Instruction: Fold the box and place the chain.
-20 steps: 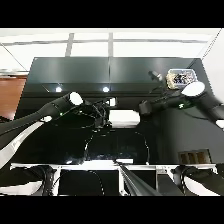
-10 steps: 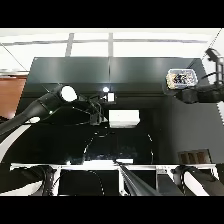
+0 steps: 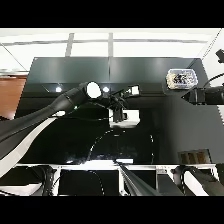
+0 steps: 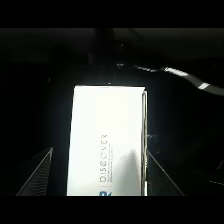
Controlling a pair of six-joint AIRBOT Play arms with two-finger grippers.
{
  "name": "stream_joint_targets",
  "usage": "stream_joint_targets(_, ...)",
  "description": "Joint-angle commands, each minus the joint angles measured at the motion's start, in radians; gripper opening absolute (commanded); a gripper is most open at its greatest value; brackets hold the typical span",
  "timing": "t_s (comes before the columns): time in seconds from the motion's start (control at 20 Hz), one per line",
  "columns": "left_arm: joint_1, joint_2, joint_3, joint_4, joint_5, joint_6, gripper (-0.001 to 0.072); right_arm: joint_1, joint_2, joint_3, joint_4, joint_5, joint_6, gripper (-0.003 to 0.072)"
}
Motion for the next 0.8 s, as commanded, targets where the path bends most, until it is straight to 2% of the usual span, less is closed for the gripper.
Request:
stream_joint_targets(0.0, -0.006, -0.048, 0.029, 0.005, -0.023, -0.048, 0.0705, -0.002, 0.001, 0.001, -0.005, 0.010, 0.002, 0.0015)
stream_joint_targets(0.4, 0.006, -0.050, 0.029, 0.009, -0.068, -0.050, 0.0705, -0.002, 0.001, 0.001, -0.005, 0.000, -0.001, 0.0015)
stream_joint_targets(0.75, 0.006, -0.051, 0.029, 0.010, -0.068, -0.050, 0.0706, -0.002, 0.001, 0.001, -0.004, -0.007, 0.000, 0.0015)
